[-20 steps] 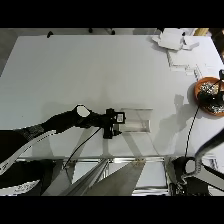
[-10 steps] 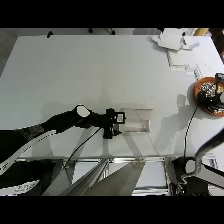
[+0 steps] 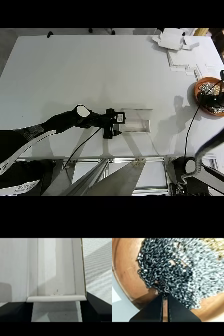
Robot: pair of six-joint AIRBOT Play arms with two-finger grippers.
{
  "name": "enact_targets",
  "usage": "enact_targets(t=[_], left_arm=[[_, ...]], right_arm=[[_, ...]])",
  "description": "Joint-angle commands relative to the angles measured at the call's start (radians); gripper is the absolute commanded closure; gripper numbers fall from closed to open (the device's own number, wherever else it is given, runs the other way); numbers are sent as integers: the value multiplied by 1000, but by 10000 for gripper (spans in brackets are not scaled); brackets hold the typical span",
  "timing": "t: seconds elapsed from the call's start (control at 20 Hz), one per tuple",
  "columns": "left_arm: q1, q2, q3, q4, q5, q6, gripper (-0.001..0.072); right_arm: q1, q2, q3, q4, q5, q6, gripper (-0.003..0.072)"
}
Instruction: Fold the box and place the chain.
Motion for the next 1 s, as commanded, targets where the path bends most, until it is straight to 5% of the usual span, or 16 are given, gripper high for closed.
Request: enact_targets(t=[0.0,0.65,0.95], left_arm=[[0,1,0,0,0,0,435],[0,1,0,0,0,0,435],[0,1,0,0,0,0,435]], right_arm=[[3,63,1,19,40,-1,664],[238,528,0,536,417,-454,663],[418,558,-14,588,564,-505,663]])
